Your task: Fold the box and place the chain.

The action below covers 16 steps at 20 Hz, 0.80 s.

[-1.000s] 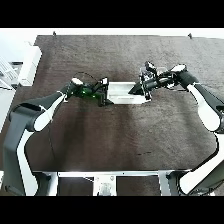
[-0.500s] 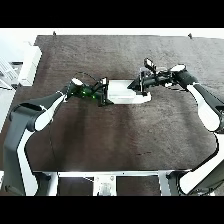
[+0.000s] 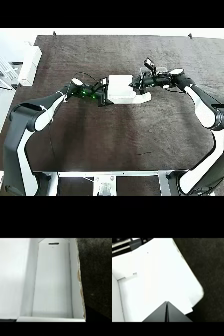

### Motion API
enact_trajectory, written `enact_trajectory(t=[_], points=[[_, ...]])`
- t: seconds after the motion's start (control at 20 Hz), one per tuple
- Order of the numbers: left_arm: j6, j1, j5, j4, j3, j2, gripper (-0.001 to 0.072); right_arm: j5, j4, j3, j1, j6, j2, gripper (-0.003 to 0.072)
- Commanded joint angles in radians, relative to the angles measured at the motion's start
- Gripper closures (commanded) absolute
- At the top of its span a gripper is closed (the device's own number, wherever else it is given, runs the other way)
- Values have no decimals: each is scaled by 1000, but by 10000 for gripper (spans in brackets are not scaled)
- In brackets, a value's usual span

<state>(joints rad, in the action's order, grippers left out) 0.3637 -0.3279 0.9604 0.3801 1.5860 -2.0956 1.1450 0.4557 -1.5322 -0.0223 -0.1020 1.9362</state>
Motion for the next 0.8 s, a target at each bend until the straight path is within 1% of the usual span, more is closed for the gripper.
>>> enact_trajectory(t=[0.0, 0.15, 0.5, 0.75], points=[[2, 0, 1, 1, 0, 0, 182, -3, 6, 0, 12, 25, 30, 682], [3, 0, 0, 1, 0, 0, 182, 0, 58, 0, 34, 24, 33, 682], [3, 0, -2, 1, 0, 0, 182, 1, 57, -43, 18, 24, 28, 682], [3, 0, -2, 1, 0, 0, 183, 0, 56, -41, -7, 12, -85, 686]])
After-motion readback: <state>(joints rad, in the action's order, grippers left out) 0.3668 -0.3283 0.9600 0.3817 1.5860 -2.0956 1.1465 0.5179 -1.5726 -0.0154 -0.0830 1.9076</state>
